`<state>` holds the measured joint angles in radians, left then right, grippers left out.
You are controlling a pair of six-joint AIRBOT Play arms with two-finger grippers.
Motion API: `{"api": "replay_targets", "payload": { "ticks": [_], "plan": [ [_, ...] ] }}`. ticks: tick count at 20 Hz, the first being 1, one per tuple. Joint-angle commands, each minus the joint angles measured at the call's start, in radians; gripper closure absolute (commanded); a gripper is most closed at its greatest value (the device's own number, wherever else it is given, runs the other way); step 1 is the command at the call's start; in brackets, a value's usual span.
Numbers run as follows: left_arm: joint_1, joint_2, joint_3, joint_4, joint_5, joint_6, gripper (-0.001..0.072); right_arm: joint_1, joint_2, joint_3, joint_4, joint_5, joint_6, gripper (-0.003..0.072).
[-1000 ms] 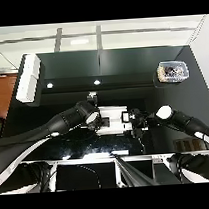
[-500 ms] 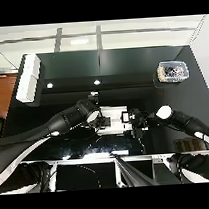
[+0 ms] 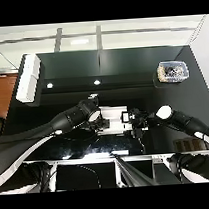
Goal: Fold the box and place the chain.
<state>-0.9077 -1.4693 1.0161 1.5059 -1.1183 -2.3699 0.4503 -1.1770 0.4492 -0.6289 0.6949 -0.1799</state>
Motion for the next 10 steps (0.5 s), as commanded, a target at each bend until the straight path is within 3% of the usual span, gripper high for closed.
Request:
{"api": "replay_targets", "payload": {
  "ticks": [1,2,3,4,10],
  "plan": [
    [0.0,-0.004,0.008,0.008,-0.006,0.002,0.0382,0.0,0.0,0.0,0.0,0.0,0.0,0.0266],
    [0.0,-0.005,0.008,0.008,-0.006,0.002,0.0383,0.0,0.0,0.0,0.0,0.0,0.0,0.0266],
    [0.0,-0.005,0.008,0.006,-0.004,0.002,0.0489,0.0,0.0,0.0,0.0,0.0,0.001,0.0266],
    [0.0,-0.005,0.008,0.002,0.006,0.006,0.0661,0.0,0.0,0.0,0.0,0.0,0.001,0.0266],
    [0.0,-0.005,0.008,-0.005,0.036,0.007,0.0686,0.0,0.0,0.0,0.0,0.0,0.001,0.0265]
  ]
}}
